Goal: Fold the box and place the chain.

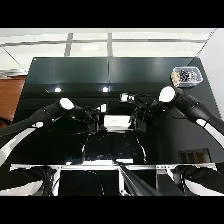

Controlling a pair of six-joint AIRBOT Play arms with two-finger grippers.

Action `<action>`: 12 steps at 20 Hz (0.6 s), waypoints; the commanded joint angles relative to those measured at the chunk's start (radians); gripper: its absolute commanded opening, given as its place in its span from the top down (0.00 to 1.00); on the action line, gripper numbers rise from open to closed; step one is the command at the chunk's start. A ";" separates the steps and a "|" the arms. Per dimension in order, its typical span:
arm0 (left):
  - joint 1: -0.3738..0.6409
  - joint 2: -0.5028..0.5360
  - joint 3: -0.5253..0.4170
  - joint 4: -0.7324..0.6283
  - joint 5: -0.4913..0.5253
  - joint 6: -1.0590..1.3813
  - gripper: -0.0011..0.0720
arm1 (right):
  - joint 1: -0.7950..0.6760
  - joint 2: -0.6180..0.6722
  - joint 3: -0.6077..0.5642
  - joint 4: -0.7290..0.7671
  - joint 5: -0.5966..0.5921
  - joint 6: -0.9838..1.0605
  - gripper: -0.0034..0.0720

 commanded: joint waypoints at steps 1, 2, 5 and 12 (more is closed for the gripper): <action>0.001 0.001 0.000 0.000 0.000 0.000 0.43 | -0.018 0.063 0.013 0.008 0.033 0.141 0.54; 0.001 0.001 0.000 0.000 0.000 0.000 0.43 | -0.034 0.086 0.013 0.007 0.056 0.249 0.54; 0.001 0.001 0.000 0.000 0.000 0.000 0.43 | -0.095 0.097 -0.037 0.047 0.204 0.495 0.94; 0.001 0.001 0.000 0.001 0.003 0.000 0.43 | -0.079 0.074 -0.220 0.572 -0.175 0.498 0.94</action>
